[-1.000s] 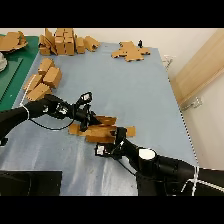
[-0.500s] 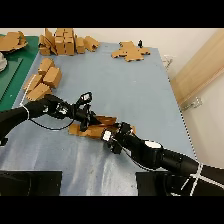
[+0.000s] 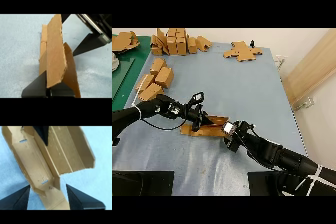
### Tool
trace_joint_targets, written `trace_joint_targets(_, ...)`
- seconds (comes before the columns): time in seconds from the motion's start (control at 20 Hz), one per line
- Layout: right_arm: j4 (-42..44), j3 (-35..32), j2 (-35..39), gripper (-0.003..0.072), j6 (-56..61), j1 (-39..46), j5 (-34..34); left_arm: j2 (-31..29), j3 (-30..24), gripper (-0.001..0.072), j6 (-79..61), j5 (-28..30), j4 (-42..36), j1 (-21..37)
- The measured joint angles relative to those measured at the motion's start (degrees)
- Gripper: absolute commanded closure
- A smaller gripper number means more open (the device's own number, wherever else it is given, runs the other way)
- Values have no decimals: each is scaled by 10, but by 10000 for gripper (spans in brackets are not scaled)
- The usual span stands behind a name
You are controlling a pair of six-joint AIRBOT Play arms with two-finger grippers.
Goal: Fold the box.
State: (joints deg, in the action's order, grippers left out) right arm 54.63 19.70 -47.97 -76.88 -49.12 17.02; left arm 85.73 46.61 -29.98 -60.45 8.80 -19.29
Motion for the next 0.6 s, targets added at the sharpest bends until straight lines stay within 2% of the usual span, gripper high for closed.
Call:
trace_joint_targets(0.3, 118, -4, -12, -34, -174, 49, -74, 0, 0, 699, 0, 0, 0, 0)
trace_joint_targets(0.6, 197, 3, -26, -34, -234, 61, -92, 0, 0, 699, 0, 0, 0, 0)
